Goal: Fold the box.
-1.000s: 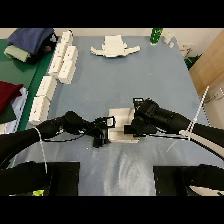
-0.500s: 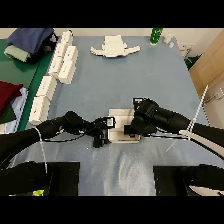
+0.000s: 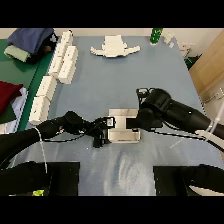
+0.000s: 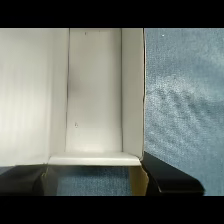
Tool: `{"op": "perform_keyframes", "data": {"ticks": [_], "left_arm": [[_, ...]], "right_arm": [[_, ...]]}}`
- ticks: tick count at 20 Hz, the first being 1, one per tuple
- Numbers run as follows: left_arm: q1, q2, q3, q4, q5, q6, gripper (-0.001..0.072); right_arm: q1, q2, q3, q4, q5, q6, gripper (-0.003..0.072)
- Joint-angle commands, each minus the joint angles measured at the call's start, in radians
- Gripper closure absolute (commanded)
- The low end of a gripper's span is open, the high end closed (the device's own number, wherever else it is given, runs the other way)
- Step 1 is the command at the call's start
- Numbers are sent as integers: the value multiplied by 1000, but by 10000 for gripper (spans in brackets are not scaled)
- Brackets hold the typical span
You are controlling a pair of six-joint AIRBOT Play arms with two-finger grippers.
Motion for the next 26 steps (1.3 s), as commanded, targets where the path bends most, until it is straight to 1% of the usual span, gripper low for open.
{"op": "perform_keyframes", "data": {"ticks": [1, 2, 3, 5, 7, 9, 10, 11, 13, 14, 15, 16, 20, 23, 26], "left_arm": [[0, 0, 1, 0, 0, 0, 236], [0, 0, 1, 0, 0, 0, 236], [0, 0, 1, 0, 0, 0, 236], [0, 0, 1, 0, 0, 0, 236], [0, 0, 1, 0, 0, 0, 237], [0, 0, 1, 0, 0, 0, 236], [0, 0, 1, 0, 0, 0, 236], [0, 0, 1, 0, 0, 0, 236], [0, 0, 1, 0, 0, 0, 236], [0, 0, 1, 0, 0, 0, 236], [0, 0, 1, 0, 0, 0, 236], [0, 0, 1, 0, 0, 0, 236], [0, 0, 1, 0, 0, 0, 236], [0, 0, 1, 0, 0, 0, 236], [0, 0, 1, 0, 0, 0, 237]], "right_arm": [[-1, 87, 34, -82, -127, -1, 476], [-8, 103, 34, -118, -160, -1, 614], [-37, 108, 34, -142, -195, -3, 678], [-133, 97, 25, -115, -198, -79, 685], [-262, 66, 4, -17, -116, -195, 685], [-417, 11, -4, 154, 1, -347, 686], [-497, -24, -4, 275, 49, -441, 686], [-587, -66, -4, 431, 84, -545, 686], [-743, -163, -3, 751, 89, -756, 686], [-801, -213, -2, 885, 66, -851, 686], [-837, -257, 0, 963, 41, -908, 686], [-857, -300, 7, 1004, 13, -967, 686], [-837, -420, 37, 1043, -121, -1139, 686], [-791, -431, 39, 1055, -183, -1248, 686], [-743, -411, 38, 1051, -260, -1324, 686]]}}
